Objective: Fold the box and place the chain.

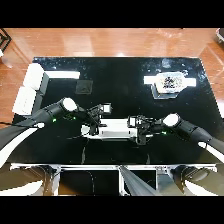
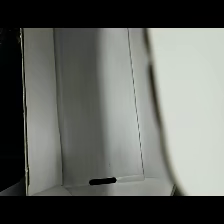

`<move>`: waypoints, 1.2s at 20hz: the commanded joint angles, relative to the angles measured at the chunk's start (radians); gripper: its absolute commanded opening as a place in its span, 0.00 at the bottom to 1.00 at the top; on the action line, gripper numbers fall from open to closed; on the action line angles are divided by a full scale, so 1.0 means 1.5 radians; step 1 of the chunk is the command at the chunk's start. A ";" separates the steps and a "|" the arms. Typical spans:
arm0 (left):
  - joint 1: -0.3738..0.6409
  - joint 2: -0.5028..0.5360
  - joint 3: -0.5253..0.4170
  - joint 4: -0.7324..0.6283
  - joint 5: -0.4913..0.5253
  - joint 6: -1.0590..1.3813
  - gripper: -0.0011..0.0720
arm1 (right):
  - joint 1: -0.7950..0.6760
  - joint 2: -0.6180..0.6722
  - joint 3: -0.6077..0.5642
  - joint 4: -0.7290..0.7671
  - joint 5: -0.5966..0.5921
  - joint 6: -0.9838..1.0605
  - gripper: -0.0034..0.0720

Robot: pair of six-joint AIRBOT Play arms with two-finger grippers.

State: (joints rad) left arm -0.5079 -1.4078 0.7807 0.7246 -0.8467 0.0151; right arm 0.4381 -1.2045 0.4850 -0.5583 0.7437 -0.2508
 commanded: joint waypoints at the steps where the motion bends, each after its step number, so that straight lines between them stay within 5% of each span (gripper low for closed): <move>1: -0.001 -0.001 0.000 0.000 0.000 0.000 0.04 | 0.000 0.000 0.000 0.000 0.000 0.000 0.97; 4: -0.001 -0.001 0.000 0.000 0.000 0.000 0.04 | 0.000 0.000 0.000 0.000 0.000 0.000 0.96; 5: -0.001 -0.001 0.000 0.000 0.000 0.000 0.04 | 0.000 0.000 0.000 0.000 0.000 0.000 0.75; 7: -0.001 -0.001 0.000 0.000 0.000 0.000 0.04 | 0.000 0.000 0.000 0.000 0.000 0.000 0.65; 20: 0.000 -0.001 0.000 0.000 0.002 0.001 0.05 | 0.000 0.000 0.000 0.000 -0.002 0.000 0.65; 24: 0.001 0.004 0.001 0.001 -0.002 0.000 0.38 | 0.000 -0.001 0.000 0.000 -0.002 0.000 0.65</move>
